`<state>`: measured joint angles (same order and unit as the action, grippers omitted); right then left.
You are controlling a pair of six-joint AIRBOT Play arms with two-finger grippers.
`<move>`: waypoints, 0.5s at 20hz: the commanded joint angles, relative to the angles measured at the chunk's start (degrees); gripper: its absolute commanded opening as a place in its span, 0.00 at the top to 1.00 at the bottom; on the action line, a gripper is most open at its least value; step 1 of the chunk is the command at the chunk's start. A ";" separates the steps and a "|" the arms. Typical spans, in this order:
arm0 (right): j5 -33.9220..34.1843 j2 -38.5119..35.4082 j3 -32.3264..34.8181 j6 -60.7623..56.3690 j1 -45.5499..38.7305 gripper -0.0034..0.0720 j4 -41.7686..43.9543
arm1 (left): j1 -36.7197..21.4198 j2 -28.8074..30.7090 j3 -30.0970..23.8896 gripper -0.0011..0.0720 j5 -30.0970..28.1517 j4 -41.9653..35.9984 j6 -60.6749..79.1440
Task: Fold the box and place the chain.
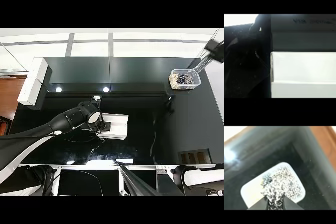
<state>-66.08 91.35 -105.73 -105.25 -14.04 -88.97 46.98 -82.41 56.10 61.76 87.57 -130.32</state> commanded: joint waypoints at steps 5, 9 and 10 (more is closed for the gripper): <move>-13.49 -20.52 1.88 17.40 -0.48 0.95 20.06 | 0.00 -0.02 0.04 0.95 -0.17 -0.02 0.00; -17.35 -33.05 14.51 21.11 3.15 0.95 29.38 | -0.04 -0.02 0.04 0.95 -0.17 0.00 0.00; -19.32 -35.63 17.40 21.09 4.66 0.95 29.42 | -0.04 -0.02 0.04 0.95 -0.17 0.02 0.00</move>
